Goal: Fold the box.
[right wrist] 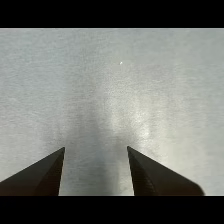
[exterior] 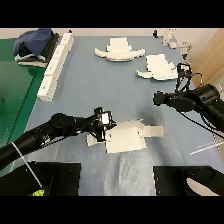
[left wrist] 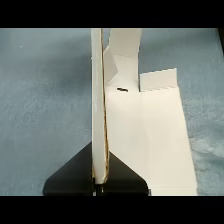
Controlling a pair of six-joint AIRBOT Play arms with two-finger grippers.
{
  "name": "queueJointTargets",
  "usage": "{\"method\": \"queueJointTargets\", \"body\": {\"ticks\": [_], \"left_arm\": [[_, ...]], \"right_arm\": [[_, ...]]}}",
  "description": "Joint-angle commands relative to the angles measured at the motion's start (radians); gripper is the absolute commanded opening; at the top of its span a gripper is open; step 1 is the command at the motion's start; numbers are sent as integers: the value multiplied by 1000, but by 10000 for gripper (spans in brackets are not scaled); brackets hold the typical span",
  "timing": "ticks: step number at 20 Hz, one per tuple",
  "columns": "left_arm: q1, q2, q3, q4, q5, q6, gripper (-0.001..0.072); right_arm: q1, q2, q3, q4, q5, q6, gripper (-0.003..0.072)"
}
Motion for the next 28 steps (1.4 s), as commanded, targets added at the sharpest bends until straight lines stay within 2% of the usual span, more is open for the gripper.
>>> {"method": "queueJointTargets", "body": {"ticks": [1,3,9,18,21,24,28], "left_arm": [[113,-29,25,-2,-170,0,11],[159,-74,27,-2,-241,37,11],[162,-185,32,1,-270,90,12],[162,-188,32,6,-271,76,13],[161,-156,48,6,-270,82,11],[153,-77,35,7,-240,88,10],[41,39,-68,-5,-39,175,9]], "right_arm": [[1,0,1,22,-2,3,610],[1,0,1,32,-2,3,607],[0,-1,1,36,-1,9,598],[1,-1,1,36,-2,9,598],[1,-1,0,36,-2,9,598],[1,-1,0,36,-2,9,598],[1,-1,0,36,-2,9,598]]}}
